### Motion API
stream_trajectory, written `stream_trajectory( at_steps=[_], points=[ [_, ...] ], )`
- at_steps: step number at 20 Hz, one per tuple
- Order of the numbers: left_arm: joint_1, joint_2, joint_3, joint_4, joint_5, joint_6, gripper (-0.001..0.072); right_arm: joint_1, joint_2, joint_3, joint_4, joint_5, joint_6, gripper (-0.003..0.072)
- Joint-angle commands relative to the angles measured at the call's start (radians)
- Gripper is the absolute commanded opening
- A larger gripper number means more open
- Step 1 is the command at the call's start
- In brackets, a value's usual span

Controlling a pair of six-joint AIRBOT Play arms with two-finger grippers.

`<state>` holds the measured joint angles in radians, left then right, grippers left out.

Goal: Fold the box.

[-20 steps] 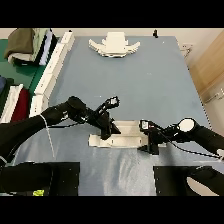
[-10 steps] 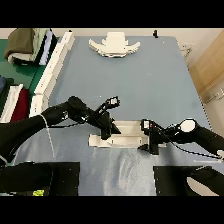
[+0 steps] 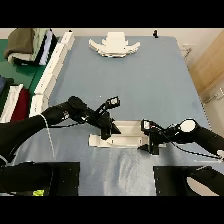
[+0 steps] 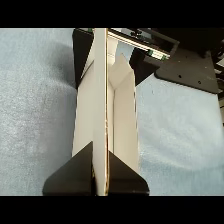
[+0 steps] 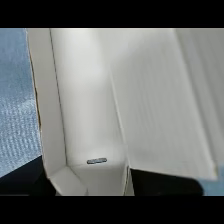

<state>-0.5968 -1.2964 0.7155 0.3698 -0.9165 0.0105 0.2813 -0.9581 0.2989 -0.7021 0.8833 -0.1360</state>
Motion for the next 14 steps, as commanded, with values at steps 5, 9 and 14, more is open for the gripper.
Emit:
stream_trajectory(
  at_steps=[5,9,14],
  points=[
    [0.000,0.001,0.000,0.000,0.000,0.000,0.0015,0.001,0.000,-0.001,0.000,0.006,-0.005,0.0597],
    [0.000,0.001,0.000,0.000,0.000,0.000,0.0015,0.001,0.000,-0.001,0.000,-0.013,-0.004,0.0604],
    [0.000,0.001,0.000,0.000,0.000,0.000,0.0015,0.001,0.000,-0.001,-0.001,-0.021,-0.004,0.0604]
  ],
)
